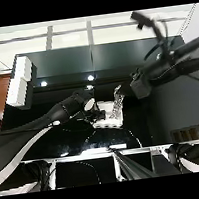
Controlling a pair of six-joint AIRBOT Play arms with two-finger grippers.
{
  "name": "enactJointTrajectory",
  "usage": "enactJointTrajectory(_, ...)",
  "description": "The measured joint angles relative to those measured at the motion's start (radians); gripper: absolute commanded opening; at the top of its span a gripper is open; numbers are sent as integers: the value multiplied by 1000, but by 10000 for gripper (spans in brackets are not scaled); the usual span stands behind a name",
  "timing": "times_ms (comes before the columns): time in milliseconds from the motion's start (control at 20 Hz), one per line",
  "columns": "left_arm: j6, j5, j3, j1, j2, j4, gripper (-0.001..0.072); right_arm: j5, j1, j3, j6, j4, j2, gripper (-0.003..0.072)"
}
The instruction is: Fold the box and place the chain.
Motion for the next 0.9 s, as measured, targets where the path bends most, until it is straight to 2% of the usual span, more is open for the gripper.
enactJointTrajectory(250,0,0,0,0,0,0,26,-82,1,-203,0,8,-1,4)
enactJointTrajectory(500,0,0,0,0,0,0,26,-174,37,-347,0,46,-2,11)
enactJointTrajectory(850,0,0,0,0,0,0,26,-331,93,-419,8,32,-15,15)
enactJointTrajectory(900,0,0,0,0,0,0,26,-346,95,-422,10,24,-24,80)
